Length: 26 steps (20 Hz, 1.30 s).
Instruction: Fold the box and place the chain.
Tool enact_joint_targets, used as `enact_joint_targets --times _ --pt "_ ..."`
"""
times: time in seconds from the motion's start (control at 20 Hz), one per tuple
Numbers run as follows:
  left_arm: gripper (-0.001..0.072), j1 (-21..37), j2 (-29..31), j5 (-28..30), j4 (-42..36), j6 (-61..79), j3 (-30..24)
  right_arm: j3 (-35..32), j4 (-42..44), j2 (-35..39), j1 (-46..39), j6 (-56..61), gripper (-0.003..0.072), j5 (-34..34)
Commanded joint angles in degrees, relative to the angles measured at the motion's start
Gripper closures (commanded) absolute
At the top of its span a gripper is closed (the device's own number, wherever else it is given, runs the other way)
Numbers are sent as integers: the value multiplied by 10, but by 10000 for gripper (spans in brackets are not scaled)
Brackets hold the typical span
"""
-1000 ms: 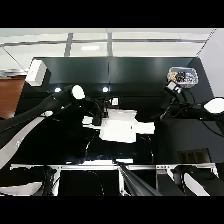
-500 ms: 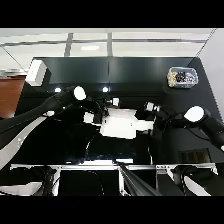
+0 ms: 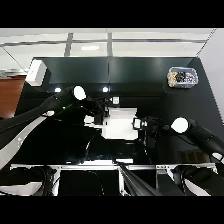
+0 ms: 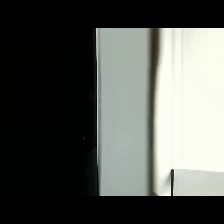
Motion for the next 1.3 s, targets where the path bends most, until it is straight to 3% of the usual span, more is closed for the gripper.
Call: enact_joint_targets --times 0.0,0.2,0.45,0.85,1.05,1.15,1.25 --pt "684 0 0 2 -3 -4 0 -2 2 -6 32 -10 -8 -28" --pt "684 0 0 2 -4 -4 0 -2 -2 -18 43 -20 -8 -42" --pt "684 0 -1 2 -4 -4 0 -1 0 -36 46 -20 -8 -107" --pt "684 0 -6 2 -4 -4 0 35 -69 18 33 16 -8 -99" --pt "683 -1 -6 2 -5 -4 0 37 -64 17 10 -7 -8 -147" --pt "683 -1 -6 2 -4 -4 0 42 -33 10 -2 -24 -8 -140" --pt "683 -1 -6 2 -4 -4 0 45 55 1 -23 -80 -8 -128"
